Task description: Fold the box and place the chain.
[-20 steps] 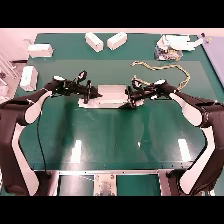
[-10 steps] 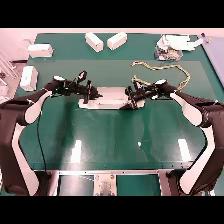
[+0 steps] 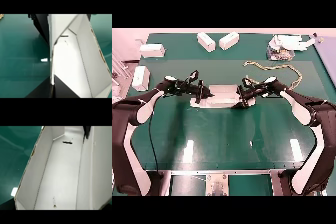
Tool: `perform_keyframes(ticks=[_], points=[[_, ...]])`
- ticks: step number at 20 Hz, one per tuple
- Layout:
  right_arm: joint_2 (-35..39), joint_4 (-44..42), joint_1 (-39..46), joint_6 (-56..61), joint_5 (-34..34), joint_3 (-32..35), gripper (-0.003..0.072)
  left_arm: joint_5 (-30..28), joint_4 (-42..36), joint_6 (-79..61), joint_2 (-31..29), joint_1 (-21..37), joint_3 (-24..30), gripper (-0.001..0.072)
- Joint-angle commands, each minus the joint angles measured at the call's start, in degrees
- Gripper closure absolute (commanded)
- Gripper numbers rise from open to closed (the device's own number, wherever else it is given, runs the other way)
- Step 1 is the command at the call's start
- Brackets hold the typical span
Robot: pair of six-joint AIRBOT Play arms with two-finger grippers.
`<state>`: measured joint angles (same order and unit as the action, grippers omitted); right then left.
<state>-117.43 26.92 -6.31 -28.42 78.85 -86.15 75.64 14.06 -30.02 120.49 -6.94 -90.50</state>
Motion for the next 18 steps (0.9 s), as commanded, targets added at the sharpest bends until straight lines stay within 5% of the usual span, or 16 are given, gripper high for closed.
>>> perform_keyframes(ticks=[1, 18], points=[[-0.3, 0.4, -0.1, 2.0, -0.8, -0.7, -0.0024, 0.4, 0.1, 0.0, 0.0, 0.0, 0.0, 0.0689], [-0.4, 0.7, 0.5, 1.2, 2.5, -1.7, -0.0034, 0.4, 0.1, 0.0, 0.0, 0.0, 0.0, 0.0689]])
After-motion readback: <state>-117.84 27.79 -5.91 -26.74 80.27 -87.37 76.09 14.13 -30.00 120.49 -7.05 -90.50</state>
